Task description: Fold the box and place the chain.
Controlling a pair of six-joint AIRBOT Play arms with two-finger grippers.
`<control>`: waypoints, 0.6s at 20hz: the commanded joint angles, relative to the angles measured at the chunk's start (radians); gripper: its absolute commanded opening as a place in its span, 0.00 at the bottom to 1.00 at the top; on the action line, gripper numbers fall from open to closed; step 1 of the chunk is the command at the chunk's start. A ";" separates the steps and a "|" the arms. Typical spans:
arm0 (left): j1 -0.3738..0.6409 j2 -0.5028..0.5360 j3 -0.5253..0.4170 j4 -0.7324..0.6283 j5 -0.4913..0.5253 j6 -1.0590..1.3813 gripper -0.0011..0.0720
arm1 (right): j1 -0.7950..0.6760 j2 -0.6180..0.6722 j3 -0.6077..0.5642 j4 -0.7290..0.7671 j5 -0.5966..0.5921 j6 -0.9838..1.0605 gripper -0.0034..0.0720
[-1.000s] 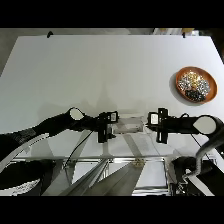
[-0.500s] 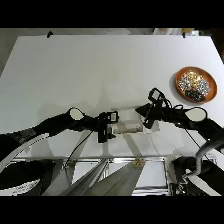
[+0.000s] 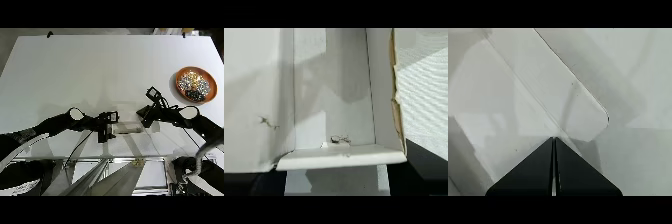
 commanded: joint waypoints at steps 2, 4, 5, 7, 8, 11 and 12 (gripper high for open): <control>0.000 0.001 0.000 -0.001 0.001 -0.001 0.29 | 0.000 0.182 0.000 -0.169 0.089 0.019 0.06; 0.000 0.001 0.000 -0.001 0.001 -0.001 0.29 | 0.000 0.274 0.000 -0.393 0.129 0.015 0.06; 0.000 0.001 0.000 -0.001 0.001 -0.001 0.29 | -0.003 0.296 0.000 -0.476 0.168 0.015 0.06; 0.000 0.001 0.000 -0.001 0.001 -0.001 0.29 | -0.060 0.280 -0.003 -0.547 0.285 0.014 0.06; 0.000 0.001 0.000 -0.001 0.000 -0.001 0.29 | -0.074 0.262 -0.010 -0.554 0.301 -0.010 0.06; 0.000 0.001 0.000 -0.001 0.001 -0.001 0.29 | -0.078 0.200 -0.014 -0.537 0.276 -0.196 0.06; 0.000 0.001 0.000 -0.001 0.001 -0.002 0.29 | -0.078 0.182 -0.014 -0.517 0.264 -0.251 0.08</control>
